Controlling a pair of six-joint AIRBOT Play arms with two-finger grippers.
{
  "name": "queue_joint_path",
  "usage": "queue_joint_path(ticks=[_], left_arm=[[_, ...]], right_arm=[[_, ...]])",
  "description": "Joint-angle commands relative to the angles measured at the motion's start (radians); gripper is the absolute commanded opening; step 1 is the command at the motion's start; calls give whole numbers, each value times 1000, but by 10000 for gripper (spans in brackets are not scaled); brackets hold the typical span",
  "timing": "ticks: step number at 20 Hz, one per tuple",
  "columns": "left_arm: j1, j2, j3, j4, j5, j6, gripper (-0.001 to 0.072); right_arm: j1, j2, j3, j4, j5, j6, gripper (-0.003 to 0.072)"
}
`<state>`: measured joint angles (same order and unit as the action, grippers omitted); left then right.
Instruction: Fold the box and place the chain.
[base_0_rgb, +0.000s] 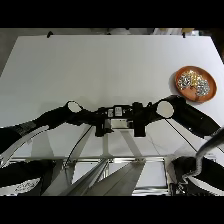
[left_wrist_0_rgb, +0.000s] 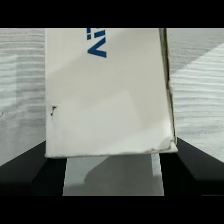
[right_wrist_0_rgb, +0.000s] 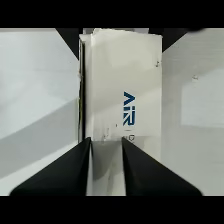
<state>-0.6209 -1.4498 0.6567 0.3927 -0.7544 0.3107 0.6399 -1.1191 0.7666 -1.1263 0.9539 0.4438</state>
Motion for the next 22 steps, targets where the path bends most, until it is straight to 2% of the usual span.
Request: queue_joint_path(ticks=[1,6,7,8,9,14,22], left_arm=[[0,0,0,-3,10,-3,271],[0,0,0,-3,10,-3,271],[0,0,0,-3,10,-3,271],[0,0,0,-3,10,-3,271],[0,0,0,-3,10,-3,271],[0,0,0,-3,10,-3,271],[0,0,0,-3,10,-3,271]], right_arm=[[7,19,-2,10,22,0,353],[7,75,-2,36,28,0,355],[7,74,-2,39,25,0,290],[7,71,-2,40,24,0,142],[6,65,-2,39,25,0,38],[4,2,-2,43,25,30,18],[4,-10,-12,50,35,29,18]])
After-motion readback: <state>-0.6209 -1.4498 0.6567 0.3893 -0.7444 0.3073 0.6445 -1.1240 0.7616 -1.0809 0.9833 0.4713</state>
